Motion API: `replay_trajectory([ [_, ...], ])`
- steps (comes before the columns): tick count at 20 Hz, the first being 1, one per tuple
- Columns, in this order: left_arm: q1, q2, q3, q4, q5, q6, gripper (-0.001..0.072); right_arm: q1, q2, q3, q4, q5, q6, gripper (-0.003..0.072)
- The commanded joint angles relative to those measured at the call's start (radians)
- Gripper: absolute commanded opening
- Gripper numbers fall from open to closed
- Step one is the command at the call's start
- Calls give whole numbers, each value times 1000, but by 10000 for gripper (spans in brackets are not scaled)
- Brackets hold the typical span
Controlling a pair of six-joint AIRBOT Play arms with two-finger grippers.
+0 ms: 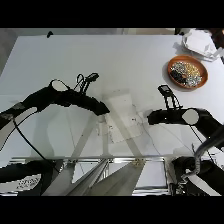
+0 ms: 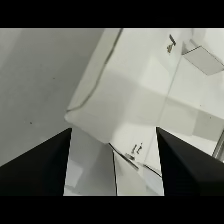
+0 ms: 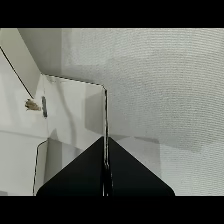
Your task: Fold the box and place the chain.
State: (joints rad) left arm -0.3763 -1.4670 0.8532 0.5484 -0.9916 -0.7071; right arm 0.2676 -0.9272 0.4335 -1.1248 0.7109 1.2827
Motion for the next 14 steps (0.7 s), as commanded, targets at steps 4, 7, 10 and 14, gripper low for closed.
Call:
replay_trajectory([
  [4, -17, -90, -3, -146, 27, 95, 580, 1, 1, 0, 4, 0, 0, 16],
  [7, -70, -126, -3, -197, 82, 127, 569, 1, 1, 0, 4, 0, 0, 16],
  [10, -104, -137, -3, -192, 108, 127, 544, 1, 1, 0, 4, 3, 0, 17],
  [14, -89, -137, -3, -116, 67, 113, 325, 1, 1, 0, 3, 2, 0, 17],
])
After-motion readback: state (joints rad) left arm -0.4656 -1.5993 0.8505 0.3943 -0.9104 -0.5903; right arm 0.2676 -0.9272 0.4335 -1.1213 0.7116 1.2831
